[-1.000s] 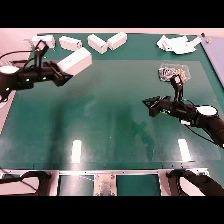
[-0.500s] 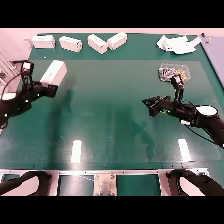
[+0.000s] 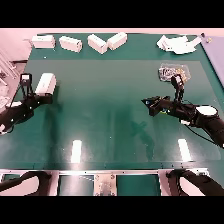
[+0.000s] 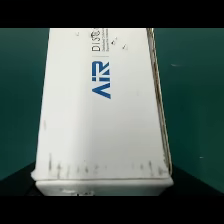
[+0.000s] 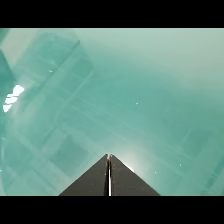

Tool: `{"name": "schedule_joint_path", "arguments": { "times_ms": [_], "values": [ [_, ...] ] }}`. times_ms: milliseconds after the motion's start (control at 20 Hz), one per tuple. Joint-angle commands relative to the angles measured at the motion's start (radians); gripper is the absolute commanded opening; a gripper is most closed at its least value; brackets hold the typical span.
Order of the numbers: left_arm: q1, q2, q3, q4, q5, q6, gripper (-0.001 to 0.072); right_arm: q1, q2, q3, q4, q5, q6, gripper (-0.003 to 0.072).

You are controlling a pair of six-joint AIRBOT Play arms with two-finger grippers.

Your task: Fold the box and place the chain.

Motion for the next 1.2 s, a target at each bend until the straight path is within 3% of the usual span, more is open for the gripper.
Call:
{"name": "schedule_joint_path", "arguments": {
  "times_ms": [0, 50, 300, 650, 700, 800, 950, 1150],
  "values": [
    [0.001, -0.023, 0.006, -0.003, 0.022, 0.011, 0.0624, 0.005, 0.0, 0.0, 0.002, 0.0, 0.0, 0.0007],
    [0.001, -0.023, 0.012, -0.003, 0.039, 0.01, 0.072, 0.005, 0.0, 0.0, 0.001, 0.0, 0.0, 0.0008],
    [0.001, 0.013, 0.025, 0.005, 0.036, 0.042, 0.072, 0.004, 0.001, 0.0, 0.002, 0.0, 0.0, 0.0008],
    [0.001, 0.291, -0.011, 0.028, -0.087, 0.019, 0.072, 0.003, 0.045, 0.001, 0.061, 0.0, 0.0, 0.0007],
    [0.001, 0.328, -0.024, 0.028, -0.13, -0.006, 0.0586, 0.003, 0.072, 0.001, 0.061, -0.001, 0.0, 0.0007],
    [0.001, 0.411, -0.046, 0.066, -0.291, -0.035, 0.0018, 0.003, 0.141, 0.0, 0.061, -0.011, 0.024, 0.0006],
    [0.001, 0.507, -0.074, 0.087, -0.463, -0.064, 0.0014, 0.003, 0.253, -0.001, 0.058, -0.065, 0.04, 0.0005],
    [0.001, 0.696, -0.218, 0.074, -0.442, -0.059, 0.0012, 0.004, 0.409, -0.048, 0.04, -0.214, 0.049, 0.0004]
  ]
}}
